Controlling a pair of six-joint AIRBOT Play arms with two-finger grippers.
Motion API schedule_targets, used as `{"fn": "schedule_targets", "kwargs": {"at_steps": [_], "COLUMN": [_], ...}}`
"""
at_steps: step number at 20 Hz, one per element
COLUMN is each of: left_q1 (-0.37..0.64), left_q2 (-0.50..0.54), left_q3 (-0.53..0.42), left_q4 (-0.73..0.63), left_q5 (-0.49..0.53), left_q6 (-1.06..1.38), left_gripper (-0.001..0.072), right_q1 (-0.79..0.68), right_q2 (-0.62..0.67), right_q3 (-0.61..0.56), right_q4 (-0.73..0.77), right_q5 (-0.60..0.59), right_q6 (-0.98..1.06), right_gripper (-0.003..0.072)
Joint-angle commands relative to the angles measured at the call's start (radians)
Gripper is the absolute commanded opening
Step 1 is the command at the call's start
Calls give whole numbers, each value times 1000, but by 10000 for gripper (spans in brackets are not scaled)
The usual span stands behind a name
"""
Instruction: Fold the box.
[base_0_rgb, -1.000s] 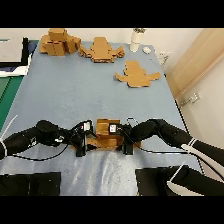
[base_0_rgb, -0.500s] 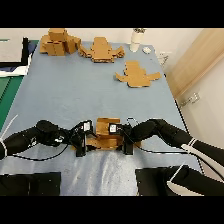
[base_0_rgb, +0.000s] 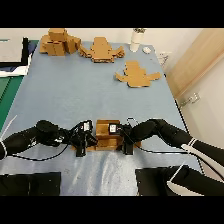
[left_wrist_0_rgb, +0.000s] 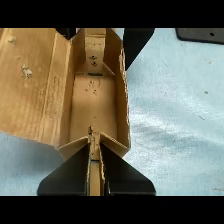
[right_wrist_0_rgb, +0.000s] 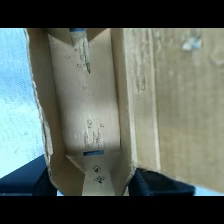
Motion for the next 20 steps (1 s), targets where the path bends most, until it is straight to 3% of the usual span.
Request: {"fn": "schedule_targets", "kwargs": {"at_steps": [1,2,3,8,13,15,17,20], "left_q1": [21,35,49,91,101,149,216,286], "left_q2": [24,45,69,211,409,465,473,445], "left_q3": [0,0,0,2,2,1,0,0], "left_q4": [72,120,172,355,730,969,1123,1048], "left_q5": [7,5,-3,-32,23,-45,-187,-301], "left_q6": [-78,-124,-177,-524,-1320,-1819,-2068,-2029], "left_gripper": [90,88,40,40,11,10,11,11], "right_q1": [0,0,0,0,0,0,0,0], "right_q2": [0,0,0,0,0,0,0,0], "right_q3": [0,0,0,0,0,0,0,0], "right_q4": [0,0,0,0,0,0,0,0], "right_q5": [0,0,0,0,0,0,0,0], "right_q6": [0,0,0,0,0,0,0,0], "right_gripper": [513,513,513,513,513,513,513,513]}}
